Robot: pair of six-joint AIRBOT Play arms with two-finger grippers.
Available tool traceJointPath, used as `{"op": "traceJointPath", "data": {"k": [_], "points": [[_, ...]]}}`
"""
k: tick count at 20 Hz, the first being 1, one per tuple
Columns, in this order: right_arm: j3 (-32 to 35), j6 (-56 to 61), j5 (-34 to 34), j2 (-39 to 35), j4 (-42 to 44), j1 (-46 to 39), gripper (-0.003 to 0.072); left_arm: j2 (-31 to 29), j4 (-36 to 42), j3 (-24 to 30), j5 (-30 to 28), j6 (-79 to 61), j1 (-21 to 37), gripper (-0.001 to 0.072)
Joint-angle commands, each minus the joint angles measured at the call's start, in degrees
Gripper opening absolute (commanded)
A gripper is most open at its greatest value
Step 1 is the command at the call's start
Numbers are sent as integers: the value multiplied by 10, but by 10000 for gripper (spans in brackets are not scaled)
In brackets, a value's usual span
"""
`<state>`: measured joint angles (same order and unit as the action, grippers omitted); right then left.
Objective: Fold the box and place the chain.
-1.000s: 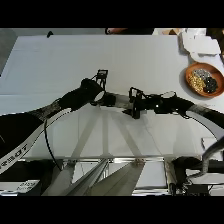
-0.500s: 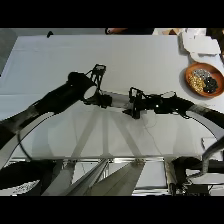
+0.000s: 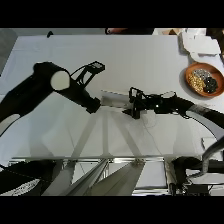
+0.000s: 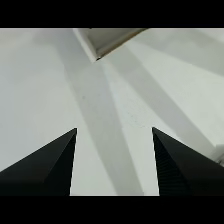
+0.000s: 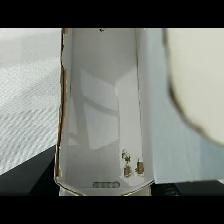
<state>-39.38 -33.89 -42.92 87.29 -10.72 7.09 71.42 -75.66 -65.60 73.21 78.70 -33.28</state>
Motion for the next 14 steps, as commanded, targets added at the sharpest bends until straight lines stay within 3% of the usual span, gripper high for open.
{"op": "traceJointPath", "data": {"k": [1,4,7,12,14], "points": [[0,0,0,0,0,0,453,-7,135,32,-18,-251,74,517],[0,0,0,0,0,0,453,-5,209,68,-60,-461,146,517],[0,0,0,0,0,0,453,21,253,79,-64,-578,202,517],[0,0,0,0,0,0,453,120,348,79,-65,-774,258,494],[0,0,0,0,0,0,453,160,390,78,-63,-862,267,517]]}}
